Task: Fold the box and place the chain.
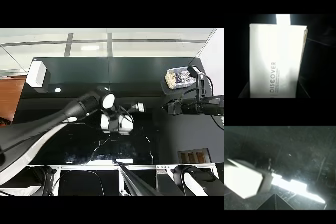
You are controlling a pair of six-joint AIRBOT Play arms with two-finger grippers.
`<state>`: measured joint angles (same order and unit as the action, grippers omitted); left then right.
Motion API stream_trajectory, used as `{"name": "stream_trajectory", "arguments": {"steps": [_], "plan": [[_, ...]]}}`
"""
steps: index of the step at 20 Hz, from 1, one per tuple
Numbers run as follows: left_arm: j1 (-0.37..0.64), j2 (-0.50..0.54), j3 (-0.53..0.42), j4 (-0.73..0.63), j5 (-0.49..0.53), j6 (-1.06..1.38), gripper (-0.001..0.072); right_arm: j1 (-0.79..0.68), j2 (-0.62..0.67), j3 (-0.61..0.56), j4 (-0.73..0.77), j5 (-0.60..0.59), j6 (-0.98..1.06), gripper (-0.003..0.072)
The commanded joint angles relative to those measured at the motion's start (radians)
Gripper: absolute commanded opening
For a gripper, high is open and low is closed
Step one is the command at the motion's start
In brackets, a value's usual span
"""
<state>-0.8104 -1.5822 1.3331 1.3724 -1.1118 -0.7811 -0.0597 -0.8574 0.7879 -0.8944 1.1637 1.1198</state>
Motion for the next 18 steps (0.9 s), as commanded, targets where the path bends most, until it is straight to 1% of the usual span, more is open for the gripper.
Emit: {"name": "stream_trajectory", "arguments": {"steps": [1, 3, 4, 6, 7, 8, 11, 12, 14, 15, 16, 18], "plan": [[0.109, 0.091, 0.029, 0.201, -0.078, -0.249, 0.0331, -0.001, 0.001, 0.000, 0.000, 0.002, 0.006, 0.0014], [0.246, 0.157, 0.029, 0.271, -0.180, -0.383, 0.0331, -0.001, 0.001, 0.000, 0.000, 0.001, 0.006, 0.0014], [0.330, 0.183, 0.028, 0.299, -0.237, -0.455, 0.0331, -0.001, 0.001, 0.000, 0.000, 0.000, 0.006, 0.0014], [0.514, 0.212, 0.020, 0.372, -0.353, -0.688, 0.0331, -0.001, 0.001, 0.000, 0.000, -0.002, 0.006, 0.0014], [0.614, 0.220, -0.001, 0.366, -0.394, -0.736, 0.0331, -0.001, 0.001, 0.000, 0.000, -0.004, 0.006, 0.0014], [0.700, 0.228, -0.030, 0.357, -0.407, -0.735, 0.0331, -0.001, 0.001, 0.000, 0.000, -0.006, 0.010, 0.0014], [0.944, 0.237, -0.112, 0.356, -0.387, -0.710, 0.0331, -0.001, 0.001, 0.000, 0.000, -0.019, 0.019, 0.0014], [1.013, 0.237, -0.120, 0.352, -0.364, -0.710, 0.0332, -0.001, 0.001, 0.000, 0.000, -0.025, 0.027, 0.0014], [1.131, 0.237, -0.119, 0.316, -0.281, -0.707, 0.0333, -0.001, 0.000, 0.000, 0.000, -0.034, 0.033, 0.0014], [1.175, 0.235, -0.119, 0.286, -0.232, -0.684, 0.0358, -0.001, 0.000, 0.000, 0.000, -0.040, 0.038, 0.0014], [1.209, 0.229, -0.119, 0.246, -0.175, -0.629, 0.0360, -0.001, 0.000, 0.000, 0.001, -0.050, 0.040, 0.0014], [1.240, 0.193, -0.118, 0.177, -0.082, -0.494, 0.0360, -0.001, 0.000, 0.000, 0.003, -0.079, 0.046, 0.0014]]}}
